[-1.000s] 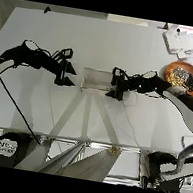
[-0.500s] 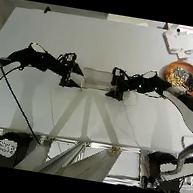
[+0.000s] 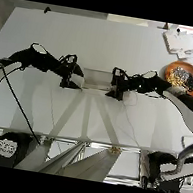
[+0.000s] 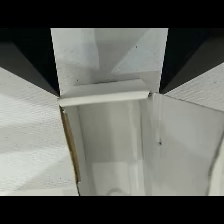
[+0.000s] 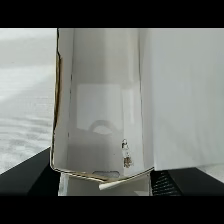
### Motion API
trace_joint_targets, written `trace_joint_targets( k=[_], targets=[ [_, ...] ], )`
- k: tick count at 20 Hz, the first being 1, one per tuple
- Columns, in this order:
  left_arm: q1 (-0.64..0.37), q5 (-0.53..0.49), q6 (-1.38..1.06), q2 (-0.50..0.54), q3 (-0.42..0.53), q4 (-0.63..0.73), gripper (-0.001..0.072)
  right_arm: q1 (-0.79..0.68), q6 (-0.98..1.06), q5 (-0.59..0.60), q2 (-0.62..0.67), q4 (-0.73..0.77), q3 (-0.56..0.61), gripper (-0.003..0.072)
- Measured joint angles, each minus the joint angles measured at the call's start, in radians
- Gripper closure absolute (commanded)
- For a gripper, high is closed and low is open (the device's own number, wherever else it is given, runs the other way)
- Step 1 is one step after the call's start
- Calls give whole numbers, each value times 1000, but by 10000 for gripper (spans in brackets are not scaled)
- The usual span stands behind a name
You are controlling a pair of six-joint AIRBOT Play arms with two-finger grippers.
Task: Fold the box and place the chain.
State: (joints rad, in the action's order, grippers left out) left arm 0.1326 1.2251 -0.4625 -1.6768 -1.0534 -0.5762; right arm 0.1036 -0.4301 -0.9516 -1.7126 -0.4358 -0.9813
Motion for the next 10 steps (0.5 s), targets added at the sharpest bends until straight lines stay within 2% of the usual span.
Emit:
trace_joint_targets(
  k=[10],
  targets=[
    [15, 4, -9, -18, 9, 19, 15, 0, 0, -2, 0, -2, 0, 228]
  ],
)
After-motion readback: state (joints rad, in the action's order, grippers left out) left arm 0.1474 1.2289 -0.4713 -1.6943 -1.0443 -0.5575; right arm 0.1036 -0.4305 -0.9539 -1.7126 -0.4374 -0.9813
